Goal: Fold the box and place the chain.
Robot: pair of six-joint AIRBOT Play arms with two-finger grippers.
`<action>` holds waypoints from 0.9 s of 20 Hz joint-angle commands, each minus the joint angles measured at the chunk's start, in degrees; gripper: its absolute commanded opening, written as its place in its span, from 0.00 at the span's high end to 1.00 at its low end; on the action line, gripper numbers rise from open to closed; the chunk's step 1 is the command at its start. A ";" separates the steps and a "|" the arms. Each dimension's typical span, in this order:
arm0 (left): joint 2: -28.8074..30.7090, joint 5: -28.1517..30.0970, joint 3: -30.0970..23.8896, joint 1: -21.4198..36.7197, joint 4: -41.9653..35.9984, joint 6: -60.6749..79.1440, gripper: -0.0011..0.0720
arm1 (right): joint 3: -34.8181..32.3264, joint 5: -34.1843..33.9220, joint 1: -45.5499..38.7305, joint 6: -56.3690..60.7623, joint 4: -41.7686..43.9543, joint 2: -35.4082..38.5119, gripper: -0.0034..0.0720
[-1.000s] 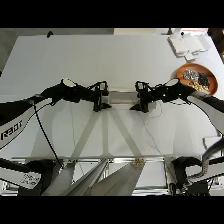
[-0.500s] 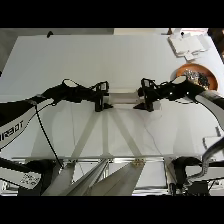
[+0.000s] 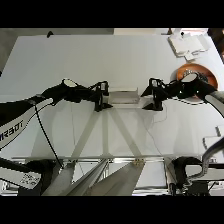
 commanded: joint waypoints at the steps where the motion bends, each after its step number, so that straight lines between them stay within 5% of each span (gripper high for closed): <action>1: 0.04 -0.28 -0.02 -0.04 0.02 0.00 0.47 | 0.04 0.02 -0.17 1.44 -0.20 1.20 0.02; 13: 0.09 1.09 -0.02 0.00 0.09 0.42 0.47 | 0.04 1.55 -0.17 10.25 -4.63 7.30 0.09; 18: 2.25 0.83 -0.04 -0.04 7.93 -5.20 0.47 | 0.04 1.55 -0.15 10.23 -4.37 7.30 0.12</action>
